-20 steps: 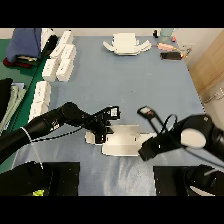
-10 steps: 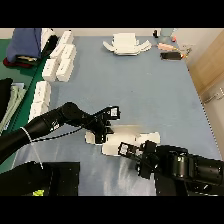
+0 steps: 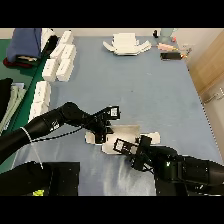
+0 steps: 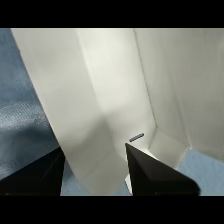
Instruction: Fold the box.
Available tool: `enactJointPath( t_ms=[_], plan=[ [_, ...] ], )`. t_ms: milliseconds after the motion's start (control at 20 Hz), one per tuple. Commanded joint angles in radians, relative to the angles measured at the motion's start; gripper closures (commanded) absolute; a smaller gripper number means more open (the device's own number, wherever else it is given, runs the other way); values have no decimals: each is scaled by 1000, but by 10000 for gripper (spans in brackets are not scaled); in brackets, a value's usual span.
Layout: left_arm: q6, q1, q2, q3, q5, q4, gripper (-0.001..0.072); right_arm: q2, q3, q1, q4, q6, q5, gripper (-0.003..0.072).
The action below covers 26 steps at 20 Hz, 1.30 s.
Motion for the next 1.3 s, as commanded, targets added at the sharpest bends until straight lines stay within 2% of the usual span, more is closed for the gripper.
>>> enactJointPath(
  t_ms=[0,300,550,600,650,900,1100,1150,1250],
  plan=[
    [0,0,0,1,0,0,694,14,17,1,-45,157,31,109],
    [0,0,0,1,0,0,694,50,42,0,-85,250,127,109],
    [0,0,0,1,0,0,694,50,48,0,-104,250,126,104],
    [0,0,0,1,0,0,694,50,48,0,-104,249,127,20],
    [1,0,0,1,0,0,694,51,48,0,-105,246,132,-33],
    [0,0,0,1,0,0,694,76,45,-5,-120,217,161,-33],
    [0,0,0,1,0,0,694,130,41,-131,-68,36,91,-33],
    [0,0,0,1,0,0,694,147,37,-193,-5,-72,41,-33],
    [1,0,0,1,0,0,695,161,34,-343,233,-402,-31,-33]
  ],
)
